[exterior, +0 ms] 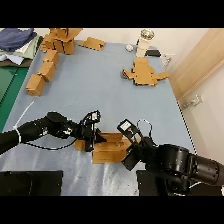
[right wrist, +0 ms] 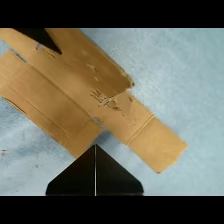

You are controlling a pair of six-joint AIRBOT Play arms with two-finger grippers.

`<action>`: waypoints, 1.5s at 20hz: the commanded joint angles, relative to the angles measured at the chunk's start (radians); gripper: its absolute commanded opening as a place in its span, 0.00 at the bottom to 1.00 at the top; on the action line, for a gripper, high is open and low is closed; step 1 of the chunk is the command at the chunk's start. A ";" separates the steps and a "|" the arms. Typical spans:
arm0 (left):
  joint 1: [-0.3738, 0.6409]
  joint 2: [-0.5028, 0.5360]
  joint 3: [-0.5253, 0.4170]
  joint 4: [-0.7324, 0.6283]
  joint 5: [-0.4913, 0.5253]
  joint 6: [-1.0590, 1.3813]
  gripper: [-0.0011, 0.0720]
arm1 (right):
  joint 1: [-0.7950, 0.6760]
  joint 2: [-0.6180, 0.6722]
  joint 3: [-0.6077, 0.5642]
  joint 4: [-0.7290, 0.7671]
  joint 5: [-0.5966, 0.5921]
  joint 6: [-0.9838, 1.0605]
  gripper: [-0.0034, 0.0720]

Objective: Fold the box.

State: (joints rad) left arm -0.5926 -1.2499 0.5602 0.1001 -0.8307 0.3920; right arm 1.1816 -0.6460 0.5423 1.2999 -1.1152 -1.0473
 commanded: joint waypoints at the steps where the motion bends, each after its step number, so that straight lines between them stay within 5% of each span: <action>1: 0.000 0.001 0.002 -0.011 -0.024 0.000 0.03 | 0.052 -0.014 -0.004 -0.082 -0.008 -0.027 0.05; 7: 0.002 0.001 0.017 0.016 -0.028 -0.061 0.03 | 0.052 -0.014 -0.004 -0.100 -0.021 -0.023 0.05; 11: 0.002 0.001 0.064 0.174 -0.024 -0.196 0.03 | 0.052 -0.014 -0.004 -0.100 -0.019 -0.023 0.05; 30: 0.002 -0.009 0.068 0.174 0.069 -0.202 0.03 | 0.052 -0.014 -0.004 -0.109 0.000 -0.015 0.05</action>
State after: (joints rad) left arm -0.5903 -1.2583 0.6292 0.2710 -0.7612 0.1902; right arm 1.2327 -0.6598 0.5388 1.1923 -1.1160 -1.0630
